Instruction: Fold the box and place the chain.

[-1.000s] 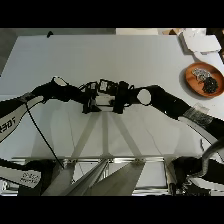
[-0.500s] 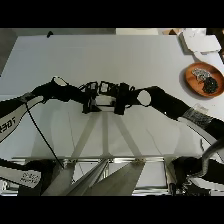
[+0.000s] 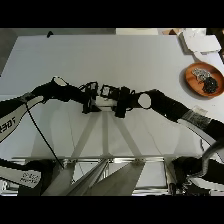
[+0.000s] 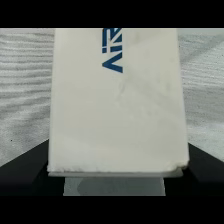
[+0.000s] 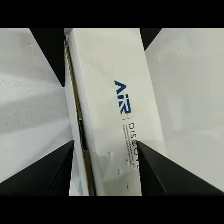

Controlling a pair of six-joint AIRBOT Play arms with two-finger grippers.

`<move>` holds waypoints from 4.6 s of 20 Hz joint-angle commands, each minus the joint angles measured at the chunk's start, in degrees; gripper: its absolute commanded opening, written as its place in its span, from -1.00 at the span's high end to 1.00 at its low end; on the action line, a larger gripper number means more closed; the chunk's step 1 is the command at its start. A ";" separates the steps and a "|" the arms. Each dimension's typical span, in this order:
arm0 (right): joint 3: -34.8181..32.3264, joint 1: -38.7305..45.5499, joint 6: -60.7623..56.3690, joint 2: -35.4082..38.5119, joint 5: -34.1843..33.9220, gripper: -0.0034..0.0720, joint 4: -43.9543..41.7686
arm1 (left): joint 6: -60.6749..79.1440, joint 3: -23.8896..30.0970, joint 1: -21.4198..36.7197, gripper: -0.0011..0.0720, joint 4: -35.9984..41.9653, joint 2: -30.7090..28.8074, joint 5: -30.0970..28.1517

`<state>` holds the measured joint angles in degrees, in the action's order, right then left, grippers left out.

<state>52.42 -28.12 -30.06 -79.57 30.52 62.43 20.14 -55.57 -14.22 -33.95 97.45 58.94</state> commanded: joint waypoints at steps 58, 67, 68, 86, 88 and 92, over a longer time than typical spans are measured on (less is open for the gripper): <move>-3.89 14.84 -24.96 -4.46 12.22 0.88 -21.66 | -0.02 -0.02 0.07 0.27 0.02 -0.02 0.00; -3.87 14.56 -24.96 9.60 6.73 0.88 -22.58 | -0.02 -0.02 0.07 0.27 0.04 -0.02 0.00; -3.87 14.56 -24.96 12.13 6.01 0.88 -22.51 | -0.02 -0.02 0.07 0.27 0.02 -0.04 0.00; -4.02 14.58 -61.90 40.48 41.99 0.88 34.86 | -0.02 -0.02 0.07 0.27 0.02 -0.04 0.00; -5.07 14.56 -66.10 38.71 39.56 0.88 37.16 | -0.02 -0.02 0.07 0.27 0.02 -0.04 0.00; -10.51 14.56 -69.18 32.79 31.15 0.88 37.13 | -0.02 -0.02 0.02 0.27 0.04 -0.02 0.96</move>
<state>44.84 -13.54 -94.96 -43.31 65.73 96.95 20.12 -55.53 -14.22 -33.91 97.43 59.00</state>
